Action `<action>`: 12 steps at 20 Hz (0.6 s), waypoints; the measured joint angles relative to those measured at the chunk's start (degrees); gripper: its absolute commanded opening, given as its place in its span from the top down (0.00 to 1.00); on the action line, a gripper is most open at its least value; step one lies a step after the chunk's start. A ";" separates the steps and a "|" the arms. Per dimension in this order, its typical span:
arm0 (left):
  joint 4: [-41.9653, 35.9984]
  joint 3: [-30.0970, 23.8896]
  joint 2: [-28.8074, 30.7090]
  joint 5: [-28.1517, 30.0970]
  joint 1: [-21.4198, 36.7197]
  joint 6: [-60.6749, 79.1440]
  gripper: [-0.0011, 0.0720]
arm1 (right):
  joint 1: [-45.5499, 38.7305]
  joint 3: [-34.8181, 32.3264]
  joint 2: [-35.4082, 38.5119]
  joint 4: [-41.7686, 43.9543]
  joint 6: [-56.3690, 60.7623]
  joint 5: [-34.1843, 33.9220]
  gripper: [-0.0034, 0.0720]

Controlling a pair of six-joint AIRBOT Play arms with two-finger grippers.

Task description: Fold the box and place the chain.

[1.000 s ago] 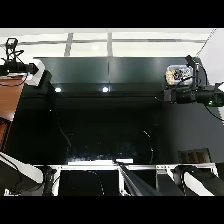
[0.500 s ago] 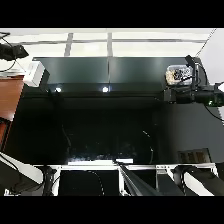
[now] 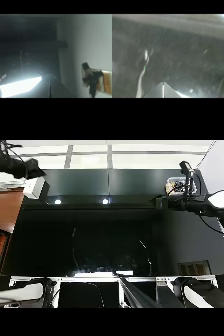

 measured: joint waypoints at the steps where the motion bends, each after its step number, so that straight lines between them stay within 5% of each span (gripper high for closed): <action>1: -0.17 -6.23 4.39 3.26 -1.22 0.74 0.95 | 0.13 0.00 -0.02 -0.09 0.04 -1.86 0.93; 7: 0.92 -37.90 30.01 19.17 -3.89 6.29 0.95 | 0.46 0.00 -0.07 -11.41 6.75 -9.53 0.93; 12: 6.21 -47.98 40.74 23.37 -3.85 7.58 0.95 | 0.48 0.00 -0.44 -25.55 14.34 -12.20 0.93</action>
